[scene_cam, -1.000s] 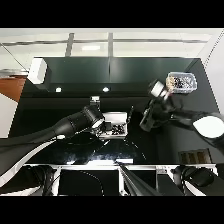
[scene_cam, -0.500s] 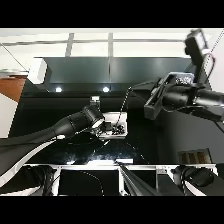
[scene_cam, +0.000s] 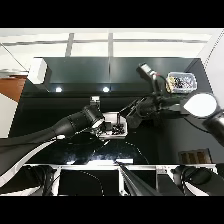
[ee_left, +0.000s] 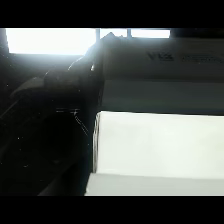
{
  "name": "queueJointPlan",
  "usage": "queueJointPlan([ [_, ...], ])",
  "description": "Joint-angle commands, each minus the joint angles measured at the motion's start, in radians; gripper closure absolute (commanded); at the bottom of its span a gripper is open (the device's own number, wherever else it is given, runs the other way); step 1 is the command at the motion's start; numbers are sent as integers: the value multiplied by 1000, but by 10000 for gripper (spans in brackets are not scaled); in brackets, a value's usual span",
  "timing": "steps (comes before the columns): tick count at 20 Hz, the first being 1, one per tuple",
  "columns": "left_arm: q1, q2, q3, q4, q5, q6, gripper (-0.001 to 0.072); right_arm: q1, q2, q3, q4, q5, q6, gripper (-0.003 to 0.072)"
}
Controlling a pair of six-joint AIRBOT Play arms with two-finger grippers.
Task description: Fold the box and place the chain.
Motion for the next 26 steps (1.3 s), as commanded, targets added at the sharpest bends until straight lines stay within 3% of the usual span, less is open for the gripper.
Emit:
queueJointPlan([
  [1, 0, 0, 0, 0, 0, 0, 678, 15, -56, -9, 0, -3, 6, 643],
  [4, 0, 0, 0, 0, 0, 0, 678, 15, -72, -9, -2, -3, 6, 640],
  [6, 0, 0, 0, 0, 0, 0, 678, 8, -71, -8, -2, 14, 6, 207],
  [7, 0, 0, 0, 0, 0, 0, 678, -6, -70, -8, -5, 42, 6, 187],
  [14, 0, 0, 0, 0, 0, 0, 678, -319, -31, -7, -198, 308, 26, 213],
  [18, 0, 0, 0, 0, 1, 0, 678, -413, -31, -14, -219, 304, 26, 213],
  [26, 2, 0, 0, 20, 0, 1, 678, -416, -31, -72, -219, 270, 26, 212],
])
